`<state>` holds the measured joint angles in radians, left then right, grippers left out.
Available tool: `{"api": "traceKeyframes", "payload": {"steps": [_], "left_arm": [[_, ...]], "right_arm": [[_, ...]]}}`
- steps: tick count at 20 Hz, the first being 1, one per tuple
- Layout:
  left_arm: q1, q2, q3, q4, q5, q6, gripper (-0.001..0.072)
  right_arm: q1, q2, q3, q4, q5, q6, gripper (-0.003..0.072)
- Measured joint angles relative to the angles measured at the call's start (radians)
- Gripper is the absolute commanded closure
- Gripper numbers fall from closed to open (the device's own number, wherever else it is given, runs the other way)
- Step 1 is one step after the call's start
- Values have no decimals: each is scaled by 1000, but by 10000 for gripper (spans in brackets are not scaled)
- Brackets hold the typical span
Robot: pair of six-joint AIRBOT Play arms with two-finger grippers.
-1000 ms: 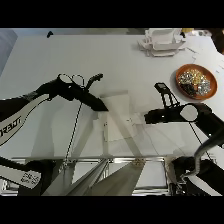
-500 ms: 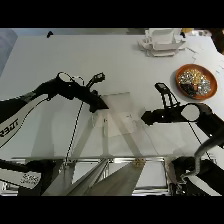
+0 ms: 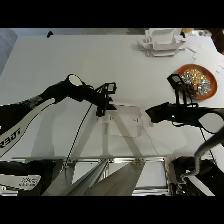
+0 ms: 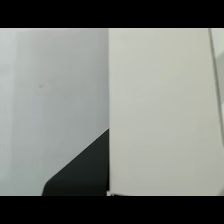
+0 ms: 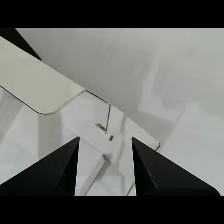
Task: Fold the box and place the chain.
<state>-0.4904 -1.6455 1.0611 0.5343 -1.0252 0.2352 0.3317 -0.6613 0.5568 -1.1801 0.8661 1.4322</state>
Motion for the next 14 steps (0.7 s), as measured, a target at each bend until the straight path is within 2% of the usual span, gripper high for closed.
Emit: {"api": "traceKeyframes", "payload": {"steps": [6,14], "left_arm": [[-24,0,0,-2,92,22,703],[-28,-24,1,-10,111,27,702]], "right_arm": [[0,43,0,-37,13,0,319],[0,50,0,-47,16,0,319]]}}
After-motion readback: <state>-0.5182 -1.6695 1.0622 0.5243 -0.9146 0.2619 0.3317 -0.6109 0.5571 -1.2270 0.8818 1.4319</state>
